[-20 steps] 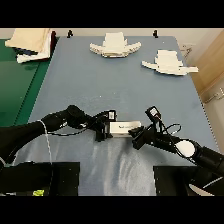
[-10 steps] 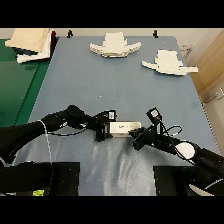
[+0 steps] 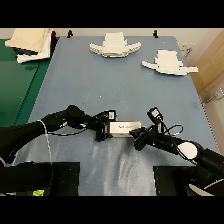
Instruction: Fold the box.
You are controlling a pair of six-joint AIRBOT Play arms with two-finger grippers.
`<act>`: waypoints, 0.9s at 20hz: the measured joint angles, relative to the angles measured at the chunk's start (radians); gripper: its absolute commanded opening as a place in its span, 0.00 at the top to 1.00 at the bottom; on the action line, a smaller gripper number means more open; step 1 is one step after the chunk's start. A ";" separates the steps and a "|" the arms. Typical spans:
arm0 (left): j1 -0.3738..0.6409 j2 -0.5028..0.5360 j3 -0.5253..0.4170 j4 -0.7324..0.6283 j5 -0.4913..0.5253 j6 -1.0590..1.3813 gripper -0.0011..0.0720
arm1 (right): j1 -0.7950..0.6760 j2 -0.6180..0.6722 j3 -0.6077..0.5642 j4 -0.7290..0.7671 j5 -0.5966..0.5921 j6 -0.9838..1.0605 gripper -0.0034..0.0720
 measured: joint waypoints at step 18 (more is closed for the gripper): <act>0.000 0.000 0.000 0.000 0.000 0.000 0.49 | -0.017 -0.034 0.028 -0.058 0.026 0.080 0.95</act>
